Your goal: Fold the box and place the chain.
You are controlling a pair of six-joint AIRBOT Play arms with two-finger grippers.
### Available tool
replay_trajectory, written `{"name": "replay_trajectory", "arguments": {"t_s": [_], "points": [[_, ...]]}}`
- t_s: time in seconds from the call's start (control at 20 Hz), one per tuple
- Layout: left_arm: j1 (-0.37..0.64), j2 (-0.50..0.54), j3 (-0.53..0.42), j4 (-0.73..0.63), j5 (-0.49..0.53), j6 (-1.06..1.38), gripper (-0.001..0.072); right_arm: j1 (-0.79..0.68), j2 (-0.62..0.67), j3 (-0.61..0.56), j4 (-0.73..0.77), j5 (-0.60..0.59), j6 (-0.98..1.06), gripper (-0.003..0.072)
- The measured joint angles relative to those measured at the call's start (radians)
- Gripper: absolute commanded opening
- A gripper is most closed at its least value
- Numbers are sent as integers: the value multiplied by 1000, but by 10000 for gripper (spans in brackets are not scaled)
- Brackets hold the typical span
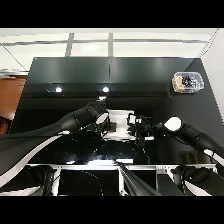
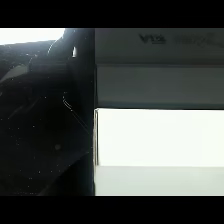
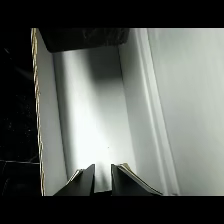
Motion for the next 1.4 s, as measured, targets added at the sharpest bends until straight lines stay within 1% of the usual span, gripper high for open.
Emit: {"name": "replay_trajectory", "arguments": {"t_s": [0.15,0.2,0.3,0.45,0.6,0.7,0.8,0.9,1.0,1.15,1.25,1.4], "points": [[0,0,0,0,7,0,30,-20,7,0,-1,-2,38,115],[0,0,0,0,9,0,29,-37,15,2,-12,6,72,10],[0,0,0,0,10,0,30,-91,40,9,-50,43,168,12],[0,0,0,0,11,1,30,-224,87,35,-110,192,360,12],[0,0,0,1,11,1,30,-400,119,48,-139,313,620,13],[0,0,0,1,11,1,30,-520,129,47,-167,351,818,12],[0,0,0,2,12,2,30,-616,134,37,-232,364,1023,12],[0,0,0,3,12,2,29,-677,135,18,-308,368,1199,12],[0,0,0,3,12,2,29,-708,127,-13,-346,379,1310,13],[0,0,0,3,12,2,30,-727,98,-70,-327,404,1372,12],[0,0,0,3,12,2,30,-725,71,-93,-275,426,1351,12],[0,0,0,3,11,2,30,-683,21,-109,-169,447,1276,12]]}}
